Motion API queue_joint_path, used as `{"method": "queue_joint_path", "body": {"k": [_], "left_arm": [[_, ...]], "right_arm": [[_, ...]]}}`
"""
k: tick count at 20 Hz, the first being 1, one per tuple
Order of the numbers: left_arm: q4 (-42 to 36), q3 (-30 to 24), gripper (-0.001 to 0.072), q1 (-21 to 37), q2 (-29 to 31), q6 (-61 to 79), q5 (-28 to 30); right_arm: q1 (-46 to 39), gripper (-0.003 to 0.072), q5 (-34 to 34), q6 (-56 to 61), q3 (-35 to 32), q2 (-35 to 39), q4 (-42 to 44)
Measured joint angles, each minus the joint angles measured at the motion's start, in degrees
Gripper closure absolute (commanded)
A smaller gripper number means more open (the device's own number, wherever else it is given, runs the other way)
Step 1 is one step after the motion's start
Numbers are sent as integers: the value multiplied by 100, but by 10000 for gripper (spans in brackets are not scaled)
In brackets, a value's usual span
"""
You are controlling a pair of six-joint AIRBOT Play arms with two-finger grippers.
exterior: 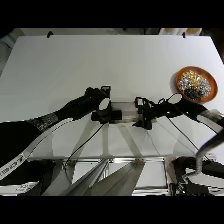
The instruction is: Fold the box and place the chain.
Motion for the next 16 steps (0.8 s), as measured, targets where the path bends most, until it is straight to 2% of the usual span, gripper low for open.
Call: {"method": "queue_joint_path", "body": {"k": [2,3,7,11,16], "left_arm": [[31,-2,656,0,0,-70,-20],[37,-2,708,0,0,-114,-17],[79,-2,708,-2,0,-216,-11],[103,-2,567,0,0,-256,79],[105,-2,554,-28,0,-291,116]], "right_arm": [[0,288,0,11,0,0,0],[0,288,0,15,0,0,2],[0,288,2,13,0,0,2],[0,288,-2,0,0,0,0],[0,288,0,4,0,0,0]]}}
